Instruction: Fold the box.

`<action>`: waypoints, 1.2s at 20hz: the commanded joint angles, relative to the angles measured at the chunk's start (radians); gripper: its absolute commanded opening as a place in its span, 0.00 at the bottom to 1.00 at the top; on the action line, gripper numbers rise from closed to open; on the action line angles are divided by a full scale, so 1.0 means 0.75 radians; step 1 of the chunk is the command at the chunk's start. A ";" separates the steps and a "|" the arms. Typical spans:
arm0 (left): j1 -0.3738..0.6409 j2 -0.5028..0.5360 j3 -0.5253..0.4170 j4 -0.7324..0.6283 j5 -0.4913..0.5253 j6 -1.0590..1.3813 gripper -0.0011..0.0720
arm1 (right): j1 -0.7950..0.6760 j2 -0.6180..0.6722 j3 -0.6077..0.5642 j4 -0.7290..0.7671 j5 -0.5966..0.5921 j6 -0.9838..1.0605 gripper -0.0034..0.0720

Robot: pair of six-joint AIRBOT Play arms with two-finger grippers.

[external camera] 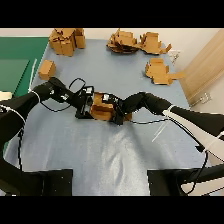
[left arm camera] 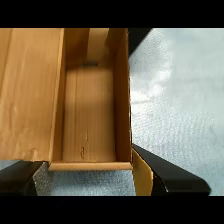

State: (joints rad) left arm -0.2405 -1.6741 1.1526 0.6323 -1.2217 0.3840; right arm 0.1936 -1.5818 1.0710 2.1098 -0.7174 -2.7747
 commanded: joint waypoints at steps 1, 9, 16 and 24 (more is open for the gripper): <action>-0.007 -0.006 0.000 -0.018 0.014 0.014 0.97 | 0.002 -0.001 -0.001 0.000 0.001 0.003 0.63; -0.009 -0.014 -0.001 0.046 0.009 0.016 0.97 | 0.001 -0.001 -0.001 -0.001 0.000 0.003 0.58; -0.009 -0.014 0.000 0.059 0.015 0.010 0.97 | 0.001 -0.001 -0.001 -0.001 0.000 0.003 0.58; -0.012 -0.014 -0.001 0.044 0.039 -0.022 0.61 | 0.001 -0.001 -0.001 0.000 0.001 0.003 0.58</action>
